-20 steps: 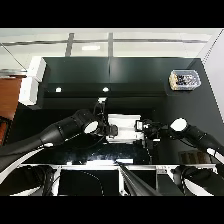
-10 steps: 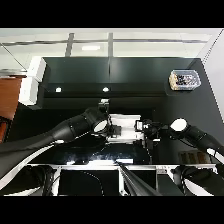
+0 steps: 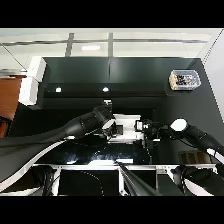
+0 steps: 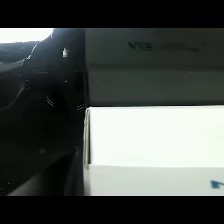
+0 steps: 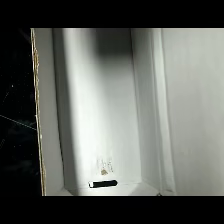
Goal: Fold the box and place the chain.
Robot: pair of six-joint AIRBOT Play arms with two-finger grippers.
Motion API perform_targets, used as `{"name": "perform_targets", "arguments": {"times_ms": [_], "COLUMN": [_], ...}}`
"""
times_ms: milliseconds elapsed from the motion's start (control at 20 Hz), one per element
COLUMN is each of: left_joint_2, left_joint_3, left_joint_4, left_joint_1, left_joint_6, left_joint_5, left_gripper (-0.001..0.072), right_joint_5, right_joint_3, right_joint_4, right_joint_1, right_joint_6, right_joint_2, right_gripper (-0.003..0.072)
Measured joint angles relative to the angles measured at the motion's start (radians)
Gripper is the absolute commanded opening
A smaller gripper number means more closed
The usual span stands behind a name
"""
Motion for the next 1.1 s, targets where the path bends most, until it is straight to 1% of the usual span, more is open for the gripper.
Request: {"name": "perform_targets", "arguments": {"times_ms": [50, 100, 1100], "left_joint_2": [-0.001, -0.003, -0.019], "left_joint_3": [0.002, 0.003, 0.005], "left_joint_4": [0.001, 0.004, 0.027], "left_joint_1": [0.000, 0.000, -0.004], "left_joint_6": [-0.004, -0.006, -0.029], "left_joint_5": [-0.003, -0.007, -0.013], "left_gripper": [0.0266, 0.0218, 0.0216], "right_joint_5": [0.000, 0.000, -0.001], "right_joint_3": [0.000, 0.000, 0.000], "right_joint_4": [0.000, 0.000, 0.000], "right_joint_1": [0.000, 0.000, 0.000], "right_joint_6": [0.000, 0.000, 0.000], "right_joint_2": [0.000, 0.000, 0.000], "right_gripper": [0.0235, 0.0235, 0.0234]}}
